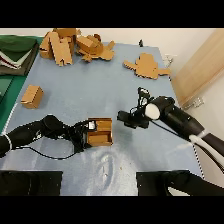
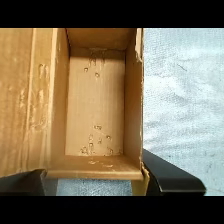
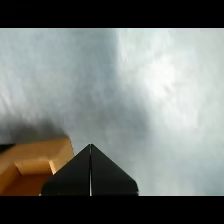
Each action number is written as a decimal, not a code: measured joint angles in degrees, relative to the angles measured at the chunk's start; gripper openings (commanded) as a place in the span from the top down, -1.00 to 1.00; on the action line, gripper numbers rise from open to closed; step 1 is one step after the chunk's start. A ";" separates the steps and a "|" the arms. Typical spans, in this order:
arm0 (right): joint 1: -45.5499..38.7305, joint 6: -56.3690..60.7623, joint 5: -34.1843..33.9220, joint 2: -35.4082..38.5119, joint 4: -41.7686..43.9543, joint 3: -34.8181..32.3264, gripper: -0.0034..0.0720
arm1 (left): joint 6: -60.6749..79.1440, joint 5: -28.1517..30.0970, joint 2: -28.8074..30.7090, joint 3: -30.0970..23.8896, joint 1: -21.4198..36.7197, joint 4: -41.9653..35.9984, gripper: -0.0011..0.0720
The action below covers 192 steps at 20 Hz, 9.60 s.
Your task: Fold the box.
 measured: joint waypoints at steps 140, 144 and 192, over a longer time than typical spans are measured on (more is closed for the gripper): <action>36.46 19.58 -73.64 4.37 20.63 -30.75 0.90 | -0.20 1.53 0.00 -0.07 -0.02 -0.02 -0.17; 36.59 19.41 -73.48 2.82 20.50 -30.75 0.90 | -0.20 1.60 0.00 -0.07 -0.02 -0.07 -0.17; 12.07 6.51 -45.29 36.83 3.76 -30.91 0.90 | -75.67 -11.54 -7.17 44.00 34.73 47.82 -0.18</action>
